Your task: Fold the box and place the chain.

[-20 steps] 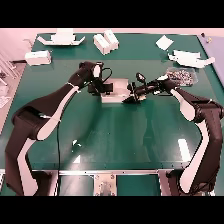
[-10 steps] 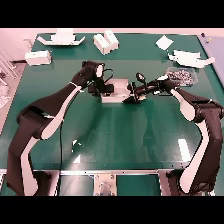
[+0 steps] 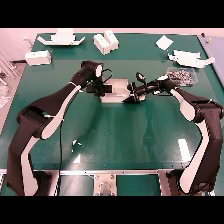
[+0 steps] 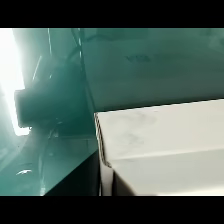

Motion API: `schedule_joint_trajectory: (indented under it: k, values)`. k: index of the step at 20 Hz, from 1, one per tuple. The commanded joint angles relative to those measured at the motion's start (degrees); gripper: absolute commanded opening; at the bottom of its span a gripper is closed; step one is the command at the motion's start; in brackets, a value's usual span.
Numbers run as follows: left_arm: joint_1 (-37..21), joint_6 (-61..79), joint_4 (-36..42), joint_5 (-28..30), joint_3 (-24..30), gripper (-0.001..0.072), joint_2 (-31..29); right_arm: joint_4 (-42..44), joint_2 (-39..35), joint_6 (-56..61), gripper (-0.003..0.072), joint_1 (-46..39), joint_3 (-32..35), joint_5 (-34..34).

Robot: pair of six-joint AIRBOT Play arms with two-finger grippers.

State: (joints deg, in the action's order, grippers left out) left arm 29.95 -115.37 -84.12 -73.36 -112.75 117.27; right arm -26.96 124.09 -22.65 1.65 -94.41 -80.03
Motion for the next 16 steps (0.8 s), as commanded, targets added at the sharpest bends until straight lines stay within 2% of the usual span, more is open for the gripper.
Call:
schedule_joint_trajectory:
  k: [1,6,7,8,9,16]
  values:
    - [-0.07,2.47,0.72,-0.02,-0.02,0.0026,0.13,-0.09,-0.02,-0.31,0.0475,0.04,-0.07,0.00]
    - [-0.07,3.23,0.59,-0.33,-0.02,0.0027,0.17,-0.09,-0.02,-0.31,0.0474,0.04,-0.07,0.02]
    - [-0.07,3.37,0.79,-0.11,-0.02,0.0122,0.17,-0.09,-0.02,-0.31,0.0474,0.04,-0.07,0.02]
    - [-0.07,3.32,0.90,-0.04,-0.02,0.0398,0.17,-0.09,-0.02,-0.31,0.0475,0.04,-0.07,0.00]
    - [-0.07,3.32,1.22,0.13,-0.02,0.0493,0.17,-0.09,-0.02,-0.31,0.0474,0.04,-0.07,0.02]
    - [-0.07,7.37,3.10,0.28,-3.30,0.0490,0.04,-0.09,-0.02,-0.31,0.0475,0.04,-0.07,0.00]
